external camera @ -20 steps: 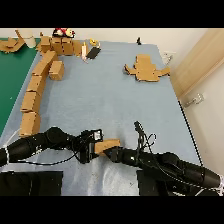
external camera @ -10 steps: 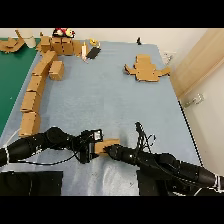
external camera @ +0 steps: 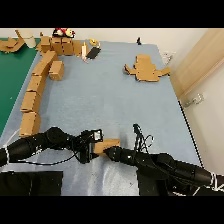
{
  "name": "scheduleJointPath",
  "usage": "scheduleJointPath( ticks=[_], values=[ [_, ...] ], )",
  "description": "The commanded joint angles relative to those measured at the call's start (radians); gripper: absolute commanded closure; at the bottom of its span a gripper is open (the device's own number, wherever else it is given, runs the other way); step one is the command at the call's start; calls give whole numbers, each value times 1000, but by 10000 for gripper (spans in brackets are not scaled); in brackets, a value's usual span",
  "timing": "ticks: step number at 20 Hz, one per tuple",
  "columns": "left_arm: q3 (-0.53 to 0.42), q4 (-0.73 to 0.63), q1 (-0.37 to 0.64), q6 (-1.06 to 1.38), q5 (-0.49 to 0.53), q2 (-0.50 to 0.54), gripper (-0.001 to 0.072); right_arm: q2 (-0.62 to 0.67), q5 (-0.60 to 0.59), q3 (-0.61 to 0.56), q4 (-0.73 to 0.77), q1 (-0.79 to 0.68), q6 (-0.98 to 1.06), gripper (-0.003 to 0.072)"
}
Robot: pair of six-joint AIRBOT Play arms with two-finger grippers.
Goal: Fold the box.
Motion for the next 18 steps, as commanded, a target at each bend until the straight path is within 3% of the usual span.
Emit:
scheduleJointPath(
  ticks=[1,5,11,15,18],
  values=[
    [0,0,1,0,0,0,245,-16,-8,-1,-4,1,1,683],
    [0,0,1,0,0,0,244,19,0,0,-6,1,0,683],
    [0,0,1,0,0,0,245,207,-38,1,-92,-56,0,683],
    [0,0,1,0,0,0,245,275,-311,13,-287,-243,2,683],
    [0,0,1,0,0,0,245,274,-653,123,-494,-460,1,683]
  ],
)
